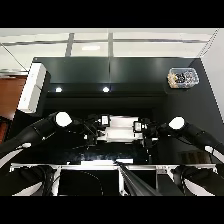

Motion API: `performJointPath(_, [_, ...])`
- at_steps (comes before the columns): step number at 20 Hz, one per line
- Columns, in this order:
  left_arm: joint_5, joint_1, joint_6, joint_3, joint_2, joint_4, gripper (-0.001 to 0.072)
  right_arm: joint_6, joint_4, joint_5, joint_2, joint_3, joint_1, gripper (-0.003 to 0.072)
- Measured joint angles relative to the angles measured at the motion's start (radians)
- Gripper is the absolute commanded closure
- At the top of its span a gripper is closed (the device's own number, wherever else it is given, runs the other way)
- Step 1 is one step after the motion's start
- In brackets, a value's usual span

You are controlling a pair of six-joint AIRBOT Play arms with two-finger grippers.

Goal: Fold the box and place the chain.

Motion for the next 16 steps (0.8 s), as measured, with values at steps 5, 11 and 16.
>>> performJointPath(5, [0.011,-0.008,0.005,0.000,-0.031,-0.108,0.0491,0.000,0.000,0.000,0.000,0.000,0.000,0.0204])
performJointPath(11, [0.056,-0.053,0.056,0.001,-0.080,-0.241,0.0493,0.000,0.000,0.000,0.000,0.000,0.000,0.0204])
performJointPath(16, [0.066,-0.065,0.062,0.001,-0.087,-0.256,0.0561,0.000,0.000,0.000,0.000,0.000,0.000,0.0204])
